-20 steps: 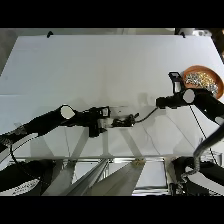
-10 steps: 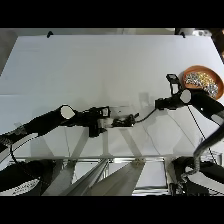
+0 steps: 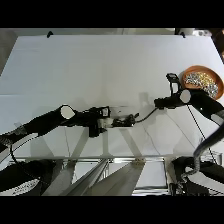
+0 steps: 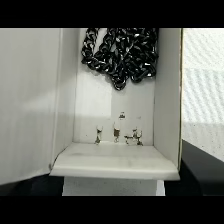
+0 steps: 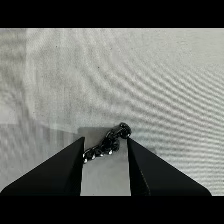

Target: Fold the box and place the chain.

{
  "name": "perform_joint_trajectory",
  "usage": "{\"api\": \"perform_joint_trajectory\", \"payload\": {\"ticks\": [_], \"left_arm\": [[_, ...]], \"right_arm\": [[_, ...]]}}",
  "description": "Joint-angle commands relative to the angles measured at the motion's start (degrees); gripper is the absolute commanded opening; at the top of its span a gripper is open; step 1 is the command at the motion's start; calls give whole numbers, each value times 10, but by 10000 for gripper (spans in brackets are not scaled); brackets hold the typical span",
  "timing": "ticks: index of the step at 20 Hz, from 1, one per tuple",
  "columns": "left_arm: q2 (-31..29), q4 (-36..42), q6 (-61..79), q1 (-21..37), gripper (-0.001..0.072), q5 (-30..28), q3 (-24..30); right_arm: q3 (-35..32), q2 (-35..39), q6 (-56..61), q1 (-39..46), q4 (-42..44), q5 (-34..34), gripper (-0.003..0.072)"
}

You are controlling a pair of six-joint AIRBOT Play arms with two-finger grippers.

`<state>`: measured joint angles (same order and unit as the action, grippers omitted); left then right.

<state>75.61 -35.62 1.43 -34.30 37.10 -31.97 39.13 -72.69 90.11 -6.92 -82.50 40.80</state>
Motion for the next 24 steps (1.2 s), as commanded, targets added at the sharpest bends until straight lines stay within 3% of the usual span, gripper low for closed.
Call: {"api": "perform_joint_trajectory", "payload": {"ticks": [1,4,5,10,16,21,24], "left_arm": [[0,0,0,0,207,0,0],[0,0,0,0,207,0,0],[0,0,0,0,207,0,0],[0,0,0,0,207,0,0],[0,0,0,0,207,0,0],[0,0,0,0,207,0,0],[0,0,0,0,207,0,0]], "right_arm": [[0,-11,-4,-16,0,-5,254],[0,-12,-6,-27,-12,-4,131],[0,-10,-6,-26,-16,-2,30],[0,31,-21,-26,-18,4,20],[0,158,-33,-26,8,67,18],[0,295,-146,-27,252,137,18],[0,349,-207,-26,410,141,19]]}}
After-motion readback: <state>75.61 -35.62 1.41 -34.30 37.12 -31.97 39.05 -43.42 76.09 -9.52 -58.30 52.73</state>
